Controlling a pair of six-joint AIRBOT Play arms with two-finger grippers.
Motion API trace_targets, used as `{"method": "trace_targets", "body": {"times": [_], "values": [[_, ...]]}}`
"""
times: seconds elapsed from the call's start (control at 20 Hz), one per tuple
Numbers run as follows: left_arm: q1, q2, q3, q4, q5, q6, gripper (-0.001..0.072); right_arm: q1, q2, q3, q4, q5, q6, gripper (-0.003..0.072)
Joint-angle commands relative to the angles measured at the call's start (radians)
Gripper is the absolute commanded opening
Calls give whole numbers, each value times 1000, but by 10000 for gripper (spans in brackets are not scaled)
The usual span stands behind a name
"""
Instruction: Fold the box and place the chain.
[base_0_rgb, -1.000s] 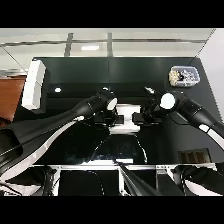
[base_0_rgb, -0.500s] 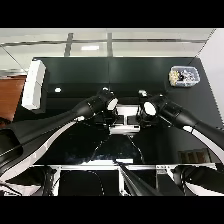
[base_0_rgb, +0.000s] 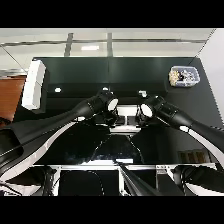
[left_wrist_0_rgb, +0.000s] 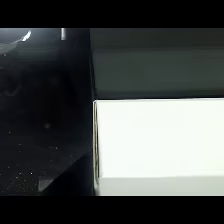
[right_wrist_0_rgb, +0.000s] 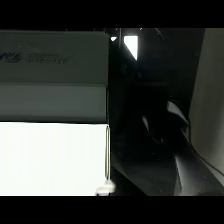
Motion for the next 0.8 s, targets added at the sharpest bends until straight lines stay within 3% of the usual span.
{"method": "trace_targets", "body": {"times": [0.0,0.05,0.1,0.15,0.2,0.25,0.35,0.4,0.45,0.5,0.75], "values": [[1,1,0,2,1,3,27,8,-6,1,-5,3,3,14],[1,1,0,2,1,3,26,8,-5,1,-5,2,3,69],[1,1,0,2,1,3,26,8,-5,4,-5,1,3,207],[1,1,0,2,2,3,27,8,-5,7,-5,2,3,202],[1,1,0,2,2,3,26,8,-5,8,-5,2,3,62],[1,1,0,2,2,3,26,8,-5,9,-5,2,3,13],[1,1,0,2,1,3,26,7,-5,10,-5,2,3,13],[1,1,0,2,1,3,26,7,-4,11,-5,6,3,41],[1,1,0,2,0,3,26,7,3,14,-6,9,1,256],[1,1,0,2,0,3,26,7,18,21,-8,15,-21,294],[3,1,0,6,-23,3,26,-27,219,159,-36,173,-212,291]]}}
